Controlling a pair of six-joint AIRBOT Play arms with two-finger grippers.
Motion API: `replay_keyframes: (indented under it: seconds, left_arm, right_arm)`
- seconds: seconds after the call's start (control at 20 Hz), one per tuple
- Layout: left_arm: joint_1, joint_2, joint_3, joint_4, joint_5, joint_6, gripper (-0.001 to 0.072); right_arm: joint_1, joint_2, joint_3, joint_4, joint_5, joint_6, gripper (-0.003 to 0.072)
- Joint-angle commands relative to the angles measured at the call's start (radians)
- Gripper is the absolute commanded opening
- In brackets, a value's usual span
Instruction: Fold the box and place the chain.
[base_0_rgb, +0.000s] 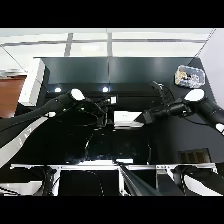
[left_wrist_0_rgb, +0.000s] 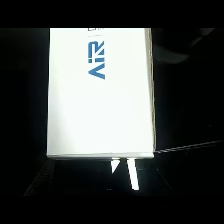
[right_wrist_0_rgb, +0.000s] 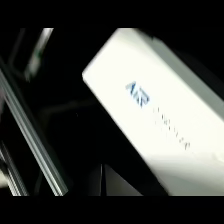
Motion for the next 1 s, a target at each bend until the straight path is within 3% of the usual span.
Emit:
replay_keyframes:
  seconds: [0.0, 0.3, 0.95]
  left_arm:
    - [0.000, 0.000, 0.000, 0.000, 0.000, -0.001, 0.0530]
    - [0.000, 0.000, 0.000, 0.000, 0.000, -0.001, 0.0530]
    - [0.000, 0.000, 0.000, 0.000, 0.000, -0.001, 0.0531]
  right_arm:
    - [0.003, 0.000, -0.073, 0.148, -0.189, 0.102, 0.0019]
    - [0.008, -0.025, -0.084, -0.029, -0.199, 0.182, 0.0020]
    - [0.021, -0.062, -0.083, -0.115, -0.249, 0.183, 0.0020]
